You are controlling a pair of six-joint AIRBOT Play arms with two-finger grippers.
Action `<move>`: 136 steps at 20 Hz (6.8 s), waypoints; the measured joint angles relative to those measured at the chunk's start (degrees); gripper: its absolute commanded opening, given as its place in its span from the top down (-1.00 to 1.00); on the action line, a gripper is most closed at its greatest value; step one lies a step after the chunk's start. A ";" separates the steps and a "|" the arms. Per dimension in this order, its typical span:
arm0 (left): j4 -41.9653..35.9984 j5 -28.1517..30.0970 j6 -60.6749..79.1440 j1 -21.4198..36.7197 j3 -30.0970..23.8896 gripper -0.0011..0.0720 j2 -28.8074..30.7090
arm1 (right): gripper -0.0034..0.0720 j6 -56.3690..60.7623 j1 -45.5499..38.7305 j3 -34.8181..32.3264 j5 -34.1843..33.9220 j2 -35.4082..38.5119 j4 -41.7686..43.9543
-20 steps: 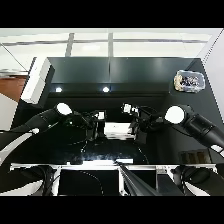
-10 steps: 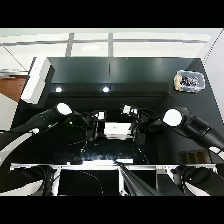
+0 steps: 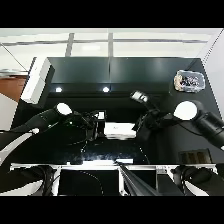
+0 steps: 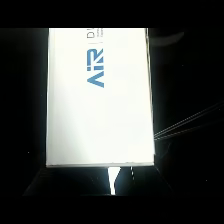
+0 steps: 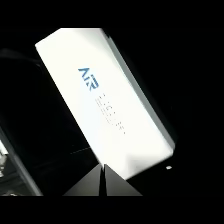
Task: Fold the box and place the chain.
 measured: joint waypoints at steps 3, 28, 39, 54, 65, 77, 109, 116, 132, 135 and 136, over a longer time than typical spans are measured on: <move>0.00 0.00 0.00 0.00 0.00 -0.41 0.00 | 0.84 6.12 -3.37 -1.25 2.80 0.94 5.29; 0.04 0.02 0.09 0.00 0.00 -0.41 0.00 | 0.83 11.39 0.35 -9.75 -11.39 -13.38 29.05; -0.02 0.11 -0.26 0.00 0.00 -0.43 0.00 | 0.81 10.47 0.22 -8.00 -12.68 -12.85 26.73; 4.63 -2.19 -11.43 3.78 0.09 -0.98 11.19 | 0.81 11.41 -23.91 -2.14 1.79 6.19 25.03; 6.12 -1.07 -27.80 -7.91 11.17 -0.98 5.68 | 0.81 11.43 -30.23 -2.08 0.96 7.41 19.63; 11.15 2.03 -30.29 -16.06 16.50 -0.97 -2.43 | 0.81 9.55 -30.42 -2.08 -0.26 7.43 17.35; 14.99 4.46 -31.82 -17.77 16.59 -0.97 -6.84 | 0.81 8.15 -30.42 -2.08 -2.32 7.43 17.22; 16.17 6.23 -34.23 -17.94 16.59 0.01 -8.52 | 0.81 8.15 -30.42 -2.08 -3.67 7.43 17.22; 35.47 -13.00 -68.81 22.27 9.16 0.06 15.56 | 0.81 8.04 -32.33 -2.08 -3.28 7.48 17.27; 37.05 -15.72 -69.96 38.66 5.97 0.06 20.24 | 0.81 7.72 -32.33 -2.08 -3.28 7.48 17.07; 37.38 -16.22 -70.07 43.76 5.38 0.06 20.94 | 0.81 7.63 -32.33 -2.08 -3.30 7.48 17.05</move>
